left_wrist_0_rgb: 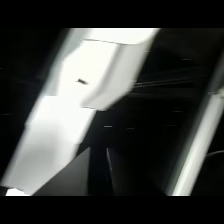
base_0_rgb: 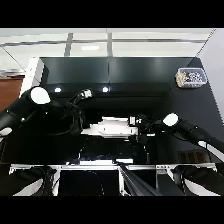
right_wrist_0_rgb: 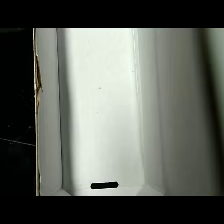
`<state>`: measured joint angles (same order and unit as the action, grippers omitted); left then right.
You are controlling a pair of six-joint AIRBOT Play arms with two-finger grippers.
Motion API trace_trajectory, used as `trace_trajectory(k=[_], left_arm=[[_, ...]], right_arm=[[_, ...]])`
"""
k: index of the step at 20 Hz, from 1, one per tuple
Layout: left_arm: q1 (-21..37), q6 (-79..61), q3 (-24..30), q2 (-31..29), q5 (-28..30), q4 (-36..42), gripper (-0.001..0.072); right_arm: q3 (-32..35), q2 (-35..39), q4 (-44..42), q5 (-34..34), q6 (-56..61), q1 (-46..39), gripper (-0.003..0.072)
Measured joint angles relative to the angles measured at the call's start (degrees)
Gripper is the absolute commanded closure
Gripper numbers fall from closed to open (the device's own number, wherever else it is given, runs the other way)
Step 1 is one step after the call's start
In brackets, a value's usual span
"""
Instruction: Fold the box and place the chain.
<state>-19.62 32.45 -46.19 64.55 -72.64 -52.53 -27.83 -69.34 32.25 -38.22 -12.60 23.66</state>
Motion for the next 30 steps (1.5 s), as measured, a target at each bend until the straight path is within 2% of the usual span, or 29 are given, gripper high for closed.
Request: trace_trajectory(k=[3,5,8,11,13,16,19,24,27,30], left_arm=[[-1.2,1.5,4.8,-1.1,-1.5,6.4,0.0684],[-2.9,1.9,7.6,-1.3,1.4,11.1,0.0684],[-5.4,0.8,9.6,-0.5,9.8,20.1,0.0684],[-6.5,-4.2,9.6,1.0,22.9,28.4,0.0684],[-6.7,-6.8,8.9,2.8,30.3,30.4,0.0684],[-6.8,-8.7,7.0,7.0,34.8,29.3,0.0684],[-6.8,-9.4,5.6,10.9,35.9,28.2,0.0684],[-6.6,-9.8,4.9,14.5,32.6,26.1,0.0685],[-4.7,-9.8,4.4,12.4,31.4,23.6,0.0685],[-0.6,-8.6,4.2,5.9,29.8,19.2,0.0685]], right_arm=[[0.0,0.0,0.1,-0.1,-0.1,0.0,0.06],[0.0,0.0,0.1,-0.2,-0.1,0.0,0.0601],[0.0,0.0,0.2,-0.2,-0.1,0.0,0.06],[0.0,0.0,0.2,-0.3,-0.1,0.0,0.06],[0.0,0.0,0.2,-0.3,-0.1,0.0,0.06],[0.0,0.0,0.2,-0.3,-0.1,0.0,0.0601],[0.0,0.0,0.2,-0.2,-0.1,0.0,0.06],[0.0,0.0,0.2,-0.2,0.0,0.0,0.06],[0.0,0.0,0.3,-0.3,-0.3,0.0,0.06],[0.0,0.0,0.2,-0.3,-0.2,0.0,0.0601]])
